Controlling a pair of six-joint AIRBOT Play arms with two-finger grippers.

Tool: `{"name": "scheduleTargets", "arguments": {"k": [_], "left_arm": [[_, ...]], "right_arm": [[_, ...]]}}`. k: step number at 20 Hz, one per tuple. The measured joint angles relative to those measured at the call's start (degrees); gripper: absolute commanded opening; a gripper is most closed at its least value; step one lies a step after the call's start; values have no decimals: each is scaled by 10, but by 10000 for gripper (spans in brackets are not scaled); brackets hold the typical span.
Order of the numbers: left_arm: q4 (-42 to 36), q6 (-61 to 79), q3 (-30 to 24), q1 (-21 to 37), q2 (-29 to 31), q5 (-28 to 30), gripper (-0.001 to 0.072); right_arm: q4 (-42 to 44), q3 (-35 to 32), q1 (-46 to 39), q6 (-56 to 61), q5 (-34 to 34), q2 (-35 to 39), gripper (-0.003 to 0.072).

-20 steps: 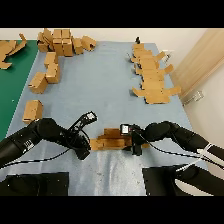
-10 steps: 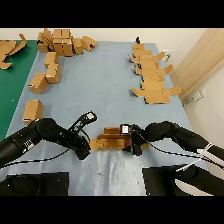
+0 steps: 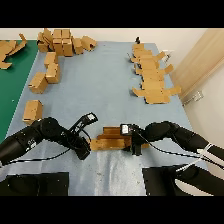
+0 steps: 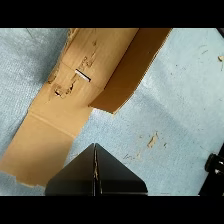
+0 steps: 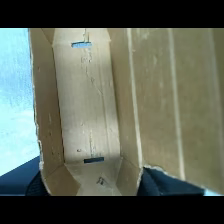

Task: Fold the box.

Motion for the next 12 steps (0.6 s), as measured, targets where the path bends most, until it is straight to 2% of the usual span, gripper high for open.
{"name": "scheduleTargets", "arguments": {"k": [2,3,8,9,12], "left_arm": [[0,0,0,0,-2,0,12],[0,0,0,0,-2,1,12],[0,1,0,0,-3,7,12],[0,1,0,0,-3,7,12],[-2,1,0,0,-3,9,12]], "right_arm": [[1,0,0,0,1,0,643],[1,0,0,0,1,0,617],[2,0,0,0,2,0,613],[2,-1,0,0,2,0,572],[2,-5,0,0,6,-1,571]]}}
